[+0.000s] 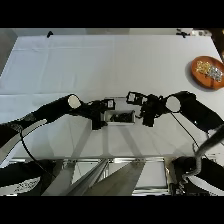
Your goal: Fold the box and place the chain.
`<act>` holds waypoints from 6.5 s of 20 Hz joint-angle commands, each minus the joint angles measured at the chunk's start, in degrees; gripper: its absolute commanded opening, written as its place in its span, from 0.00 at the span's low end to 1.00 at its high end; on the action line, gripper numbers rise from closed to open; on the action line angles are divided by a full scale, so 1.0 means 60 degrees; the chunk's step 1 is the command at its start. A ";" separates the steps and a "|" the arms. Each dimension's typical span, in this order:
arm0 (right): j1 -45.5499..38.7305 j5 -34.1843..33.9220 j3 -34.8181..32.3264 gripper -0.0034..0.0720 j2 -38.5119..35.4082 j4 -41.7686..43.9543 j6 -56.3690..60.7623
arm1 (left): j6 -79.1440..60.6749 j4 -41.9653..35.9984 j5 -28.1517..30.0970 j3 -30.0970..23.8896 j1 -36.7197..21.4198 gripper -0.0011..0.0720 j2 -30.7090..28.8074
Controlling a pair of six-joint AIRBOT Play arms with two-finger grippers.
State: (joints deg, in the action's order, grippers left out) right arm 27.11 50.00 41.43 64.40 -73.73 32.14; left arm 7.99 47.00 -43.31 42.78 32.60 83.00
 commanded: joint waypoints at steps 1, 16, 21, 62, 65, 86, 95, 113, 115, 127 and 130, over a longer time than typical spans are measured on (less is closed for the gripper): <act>0.0033 -0.0131 -0.0066 0.34 0.0098 0.0426 -0.1202 | -0.0004 0.0000 0.0004 -0.0004 0.0000 0.20 -0.0007; 0.0011 0.0018 -0.0066 0.24 0.1708 0.0965 -0.1071 | -0.0004 0.0000 0.0004 -0.0004 0.0000 0.20 -0.0007; -0.0171 -0.0055 -0.0066 0.25 0.1184 0.0503 -0.0867 | -0.0004 0.0000 0.0000 -0.0004 0.0000 0.20 -0.0007; -0.0423 -0.0226 -0.0062 0.06 -0.2699 0.2517 -0.0062 | -0.0004 0.0000 0.0000 -0.0004 0.0000 0.20 -0.0007; -0.0353 -0.0189 -0.0062 0.06 -0.2874 0.3978 -0.0197 | -0.0004 0.0000 0.0000 -0.0004 0.0000 0.20 -0.0007; -0.1749 0.1486 -0.0022 0.28 -0.0568 0.3555 -0.0069 | -0.0004 0.0000 0.0000 -0.0004 0.0000 0.20 -0.0007; -0.2922 -0.1126 0.0324 0.06 0.0474 0.2488 0.1574 | -0.0004 0.0000 0.0000 -0.0004 0.0000 0.20 -0.0007; -0.1778 0.1373 0.2805 0.10 0.2659 0.4371 -0.0404 | -0.0004 0.0000 0.0004 -0.0004 0.0000 0.20 -0.0007; -0.1596 0.1632 0.2805 0.10 0.2659 0.4364 -0.0579 | -0.0004 0.0000 0.0000 -0.0004 0.0000 0.20 -0.0007; -0.1453 0.2747 0.2783 0.13 0.1512 0.4266 -0.1031 | -0.0004 0.0000 0.0000 -0.0004 0.0000 0.20 -0.0007; -0.1086 0.2765 0.2783 0.17 0.1534 0.4164 -0.1202 | -0.0004 0.0000 0.0000 -0.0004 0.0000 0.20 -0.0007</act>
State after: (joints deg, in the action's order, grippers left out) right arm 19.18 65.76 58.15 73.82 -48.18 25.93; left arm 7.97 47.00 -43.31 42.78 32.58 83.00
